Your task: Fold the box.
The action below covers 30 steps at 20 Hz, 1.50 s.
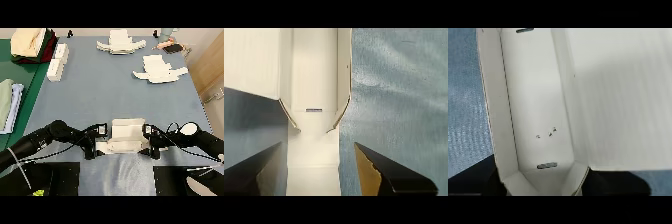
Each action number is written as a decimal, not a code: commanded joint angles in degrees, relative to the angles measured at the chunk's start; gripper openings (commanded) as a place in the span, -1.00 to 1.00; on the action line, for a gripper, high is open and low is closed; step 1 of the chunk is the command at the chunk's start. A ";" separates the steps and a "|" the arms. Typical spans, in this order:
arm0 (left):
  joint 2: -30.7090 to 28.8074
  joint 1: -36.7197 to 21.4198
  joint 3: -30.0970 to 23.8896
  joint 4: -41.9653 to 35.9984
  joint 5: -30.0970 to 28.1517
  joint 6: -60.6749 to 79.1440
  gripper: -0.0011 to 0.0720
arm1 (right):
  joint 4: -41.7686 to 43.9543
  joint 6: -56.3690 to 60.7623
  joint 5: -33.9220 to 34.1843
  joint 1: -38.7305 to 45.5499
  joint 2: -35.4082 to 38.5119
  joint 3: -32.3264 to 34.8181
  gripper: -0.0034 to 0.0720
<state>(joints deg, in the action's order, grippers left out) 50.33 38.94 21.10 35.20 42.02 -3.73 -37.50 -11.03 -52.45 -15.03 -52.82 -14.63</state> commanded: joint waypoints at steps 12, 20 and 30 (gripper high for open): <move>8.46 5.95 2.67 -10.14 -7.15 3.13 -0.34 | 0.02 0.02 0.02 0.02 0.04 -0.04 0.44; 10.05 8.92 2.71 -12.09 -12.15 3.32 -0.34 | 0.00 0.02 0.02 0.02 0.04 -0.04 0.44; 10.05 8.94 2.71 -12.48 -12.09 2.86 0.98 | 0.00 0.02 0.02 0.02 0.04 -0.04 0.44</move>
